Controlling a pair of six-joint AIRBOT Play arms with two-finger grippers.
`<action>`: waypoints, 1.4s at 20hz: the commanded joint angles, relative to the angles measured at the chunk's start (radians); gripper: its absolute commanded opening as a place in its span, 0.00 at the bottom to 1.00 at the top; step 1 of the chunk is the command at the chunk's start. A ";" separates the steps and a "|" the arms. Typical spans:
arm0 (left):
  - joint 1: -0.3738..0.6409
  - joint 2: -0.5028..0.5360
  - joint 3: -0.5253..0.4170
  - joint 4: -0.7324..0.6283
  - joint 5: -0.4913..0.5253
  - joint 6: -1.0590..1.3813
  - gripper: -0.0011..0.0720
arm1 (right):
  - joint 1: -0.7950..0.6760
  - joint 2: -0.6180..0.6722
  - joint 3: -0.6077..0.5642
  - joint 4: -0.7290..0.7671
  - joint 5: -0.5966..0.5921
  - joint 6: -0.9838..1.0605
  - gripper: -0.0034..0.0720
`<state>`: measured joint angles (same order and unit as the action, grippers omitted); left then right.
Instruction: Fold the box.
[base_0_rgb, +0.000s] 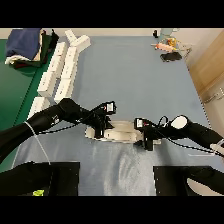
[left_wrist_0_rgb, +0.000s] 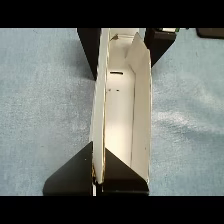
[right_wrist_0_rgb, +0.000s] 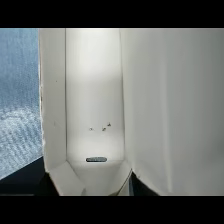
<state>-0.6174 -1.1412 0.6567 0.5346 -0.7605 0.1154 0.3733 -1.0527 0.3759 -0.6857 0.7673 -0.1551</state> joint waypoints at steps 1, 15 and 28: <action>0.001 0.000 0.001 0.000 0.000 0.000 0.03 | 0.000 0.000 -0.002 -0.003 -0.009 -0.002 0.71; 0.000 0.000 0.001 0.000 0.000 0.000 0.03 | 0.000 0.000 -0.001 -0.006 -0.009 -0.002 0.71; 0.002 0.003 0.001 0.006 -0.033 -0.061 0.05 | 0.000 0.000 -0.001 -0.006 -0.009 -0.002 0.71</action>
<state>-0.6174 -1.1404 0.6567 0.5335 -0.7811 0.0967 0.3733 -1.0523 0.3748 -0.6918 0.7586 -0.1574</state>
